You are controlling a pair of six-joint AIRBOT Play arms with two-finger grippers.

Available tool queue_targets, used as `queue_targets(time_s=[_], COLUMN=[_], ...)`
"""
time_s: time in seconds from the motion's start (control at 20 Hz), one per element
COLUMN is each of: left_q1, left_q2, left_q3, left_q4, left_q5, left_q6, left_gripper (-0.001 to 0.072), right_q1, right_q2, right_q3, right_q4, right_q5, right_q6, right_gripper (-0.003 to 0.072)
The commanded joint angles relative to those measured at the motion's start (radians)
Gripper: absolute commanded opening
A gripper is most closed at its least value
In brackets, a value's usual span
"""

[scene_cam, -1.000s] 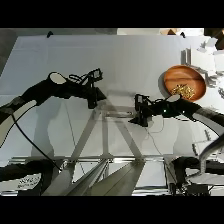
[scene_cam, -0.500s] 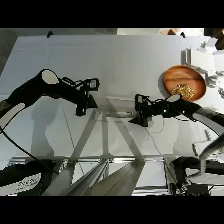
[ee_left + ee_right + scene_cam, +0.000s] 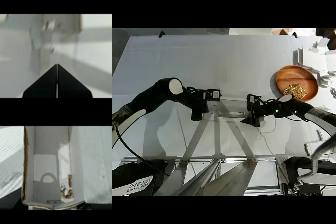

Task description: Fold the box and place the chain.

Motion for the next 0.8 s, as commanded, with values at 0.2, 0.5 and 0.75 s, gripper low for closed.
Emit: queue_targets(time_s=[0.2,0.5,0.75], left_q1=[-0.029,-0.029,-0.025], left_q2=[0.000,-0.047,-0.052], left_q3=[-0.003,-0.017,-0.032], left_q4=[0.308,0.238,0.208], left_q5=[0.037,0.032,0.033], left_q6=[-0.199,-0.138,-0.079], left_gripper=[0.0006,0.0006,0.0007], right_q1=[0.000,0.000,0.000], right_q2=[0.000,0.000,0.000], right_q3=[0.001,0.001,0.001], right_q4=[0.000,0.000,0.000], right_q5=[0.000,0.000,0.000], right_q6=[0.000,0.000,0.000], right_gripper=[0.0519,0.0519,0.0519])
